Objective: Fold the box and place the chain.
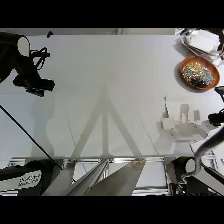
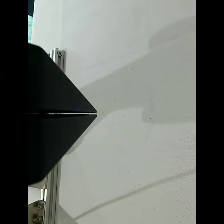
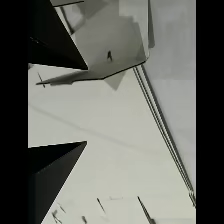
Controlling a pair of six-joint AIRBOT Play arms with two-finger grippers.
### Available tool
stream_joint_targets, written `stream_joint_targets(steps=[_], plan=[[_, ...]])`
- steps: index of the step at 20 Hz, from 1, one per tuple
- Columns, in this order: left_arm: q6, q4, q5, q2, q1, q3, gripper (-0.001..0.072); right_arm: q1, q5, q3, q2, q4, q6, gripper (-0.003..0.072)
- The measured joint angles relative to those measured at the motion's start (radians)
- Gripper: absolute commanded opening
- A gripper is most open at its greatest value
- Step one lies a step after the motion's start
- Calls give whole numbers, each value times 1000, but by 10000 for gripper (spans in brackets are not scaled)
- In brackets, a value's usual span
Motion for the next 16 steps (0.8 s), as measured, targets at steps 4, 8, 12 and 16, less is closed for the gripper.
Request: stream_joint_targets(steps=[4,8,12,16], plan=[[0,0,0,0,0,0,10,-2,8,0,-47,38,-30,167],[0,0,0,0,0,0,10,0,3,0,-59,80,-51,15],[0,0,0,0,0,0,10,31,44,0,-38,209,-178,12],[0,0,0,0,0,0,10,105,60,-8,28,443,-293,11]])
